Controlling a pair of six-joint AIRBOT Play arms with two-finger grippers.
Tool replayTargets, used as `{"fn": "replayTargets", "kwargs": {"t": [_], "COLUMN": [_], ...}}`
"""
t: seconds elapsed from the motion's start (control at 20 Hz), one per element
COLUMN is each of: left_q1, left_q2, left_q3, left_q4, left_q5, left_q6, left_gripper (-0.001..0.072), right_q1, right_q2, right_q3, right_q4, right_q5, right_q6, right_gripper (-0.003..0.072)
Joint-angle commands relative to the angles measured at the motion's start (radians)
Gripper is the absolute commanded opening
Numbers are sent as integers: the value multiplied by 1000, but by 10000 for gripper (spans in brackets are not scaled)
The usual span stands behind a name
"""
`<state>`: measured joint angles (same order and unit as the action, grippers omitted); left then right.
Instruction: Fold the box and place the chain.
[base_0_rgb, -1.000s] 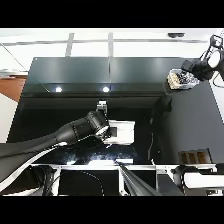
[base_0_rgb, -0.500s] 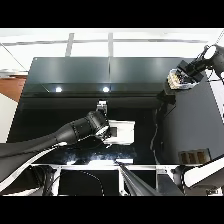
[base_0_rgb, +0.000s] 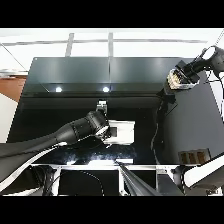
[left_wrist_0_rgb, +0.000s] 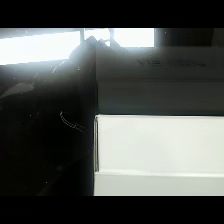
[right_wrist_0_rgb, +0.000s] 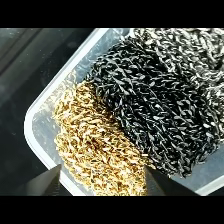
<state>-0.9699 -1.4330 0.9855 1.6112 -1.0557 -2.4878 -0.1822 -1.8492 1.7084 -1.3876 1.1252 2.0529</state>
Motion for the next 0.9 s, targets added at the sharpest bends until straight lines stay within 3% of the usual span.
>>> {"fn": "replayTargets", "kwargs": {"t": [0.0,0.55,0.6,0.65,0.7,0.75,0.85], "left_q1": [0,0,0,0,0,0,0], "left_q2": [0,0,0,0,0,0,0], "left_q3": [-1,-1,-1,-1,-1,-1,-1], "left_q4": [0,-4,-4,-4,-4,-5,-5], "left_q5": [0,0,0,0,0,0,0], "left_q6": [0,0,0,0,0,0,0], "left_gripper": [34,34,34,34,34,34,34], "right_q1": [-1,0,0,0,-1,-3,-5], "right_q2": [-3,-48,-50,-50,-49,-46,-25], "right_q3": [1,1,1,1,1,1,1], "right_q4": [0,51,57,69,95,109,107], "right_q5": [-11,-14,-18,-25,-30,-31,-21], "right_q6": [47,86,85,64,21,-11,-59], "right_gripper": [529,528,458,231,112,33,32]}}
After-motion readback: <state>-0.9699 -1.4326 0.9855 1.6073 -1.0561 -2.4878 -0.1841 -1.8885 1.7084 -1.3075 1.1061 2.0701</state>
